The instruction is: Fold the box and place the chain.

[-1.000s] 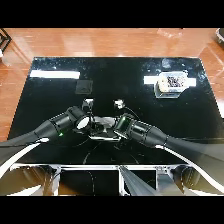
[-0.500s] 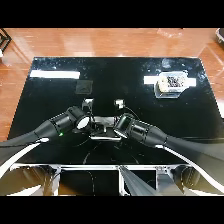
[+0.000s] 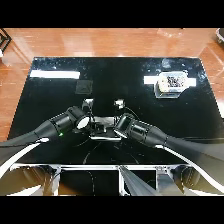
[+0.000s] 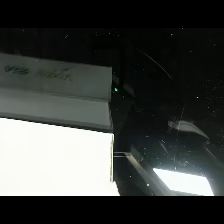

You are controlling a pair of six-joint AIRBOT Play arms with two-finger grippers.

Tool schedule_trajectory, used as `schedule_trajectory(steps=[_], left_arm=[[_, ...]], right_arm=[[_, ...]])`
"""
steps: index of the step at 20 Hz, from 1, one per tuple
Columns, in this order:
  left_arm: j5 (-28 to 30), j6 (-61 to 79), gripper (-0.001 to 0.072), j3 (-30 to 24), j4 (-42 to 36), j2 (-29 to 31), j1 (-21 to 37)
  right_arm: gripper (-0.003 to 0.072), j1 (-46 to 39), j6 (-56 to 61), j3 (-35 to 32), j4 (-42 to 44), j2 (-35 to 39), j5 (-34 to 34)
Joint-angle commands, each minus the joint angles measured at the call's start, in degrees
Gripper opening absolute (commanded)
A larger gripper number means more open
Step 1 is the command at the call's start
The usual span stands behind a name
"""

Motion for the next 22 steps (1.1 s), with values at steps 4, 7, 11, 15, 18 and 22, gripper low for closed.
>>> schedule_trajectory(steps=[4, 7, 11, 15, 18, 22], left_arm=[[0.0, 0.1, 0.003, 0.0, 0.1, 0.0, 0.0], [0.0, 0.1, 0.003, 0.0, 0.1, 0.0, 0.0], [0.0, 0.1, 0.003, 0.0, 0.2, 0.0, 0.0], [0.0, 0.1, 0.003, 0.0, 0.2, 0.0, 0.0], [0.0, 0.1, 0.0029, 0.0, 0.2, 0.0, 0.0], [0.0, 0.1, 0.0029, 0.0, 0.2, 0.0, 0.0]], right_arm=[[0.0446, 0.0, 0.0, 0.3, 0.3, 1.2, -0.2], [0.0447, -0.4, -0.7, 1.3, 0.3, 2.6, 2.5], [0.0446, -2.3, -7.1, 2.6, 2.2, 6.1, 7.1], [0.0446, -4.3, -15.5, 3.0, 6.6, 15.6, 13.5], [0.0446, -5.6, -19.1, 3.0, 6.1, 25.4, 20.3], [0.0445, -11.1, -20.0, 3.0, -5.6, 35.1, 27.1]])
